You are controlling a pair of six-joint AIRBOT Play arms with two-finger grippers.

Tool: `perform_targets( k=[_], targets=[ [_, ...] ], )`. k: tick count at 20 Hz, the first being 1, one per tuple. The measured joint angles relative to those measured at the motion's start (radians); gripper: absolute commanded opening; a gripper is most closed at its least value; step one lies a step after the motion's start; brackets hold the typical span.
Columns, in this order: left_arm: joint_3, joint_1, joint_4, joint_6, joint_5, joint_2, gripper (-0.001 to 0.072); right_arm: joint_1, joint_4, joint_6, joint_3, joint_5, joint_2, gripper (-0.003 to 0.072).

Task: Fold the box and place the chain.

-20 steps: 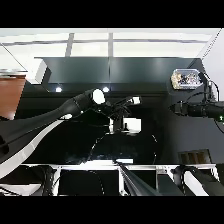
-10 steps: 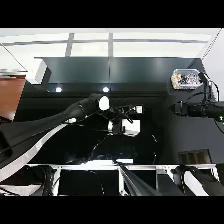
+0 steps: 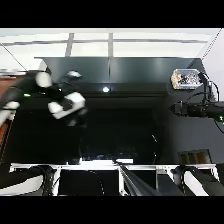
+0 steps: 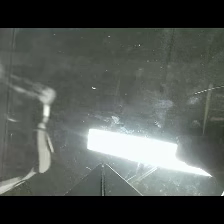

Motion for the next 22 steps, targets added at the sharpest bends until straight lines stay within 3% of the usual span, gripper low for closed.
perform_targets(
  k=[4, 7, 11, 17, 18, 20, 22],
  targets=[
    [-0.014, 0.394, -0.058, -0.080, 0.000, 0.022, 0.0333, 0.000, 0.000, 0.000, 0.000, -0.006, 0.000, 0.0016],
    [-0.016, 0.587, -0.129, -0.098, 0.090, 0.011, 0.0332, 0.000, 0.000, 0.007, 0.000, -0.012, 0.000, 0.0016],
    [0.031, 0.657, -0.208, 0.011, 0.191, -0.064, 0.0333, 0.000, 0.000, 0.016, 0.000, -0.033, 0.000, 0.0015],
    [0.193, 0.621, -0.221, 0.081, 0.235, -0.233, 0.0336, 0.000, 0.001, 0.067, 0.000, -0.050, 0.000, 0.0016],
    [0.217, 0.616, -0.222, 0.080, 0.238, -0.256, 0.0388, 0.000, 0.001, 0.075, 0.000, -0.051, 0.000, 0.0016],
    [0.253, 0.606, -0.224, 0.080, 0.244, -0.294, 0.0720, 0.000, 0.001, 0.088, 0.000, -0.052, 0.000, 0.0016],
    [0.274, 0.601, -0.225, 0.074, 0.273, -0.312, 0.0720, 0.000, 0.001, 0.095, 0.000, -0.052, 0.000, 0.0016]
  ],
)
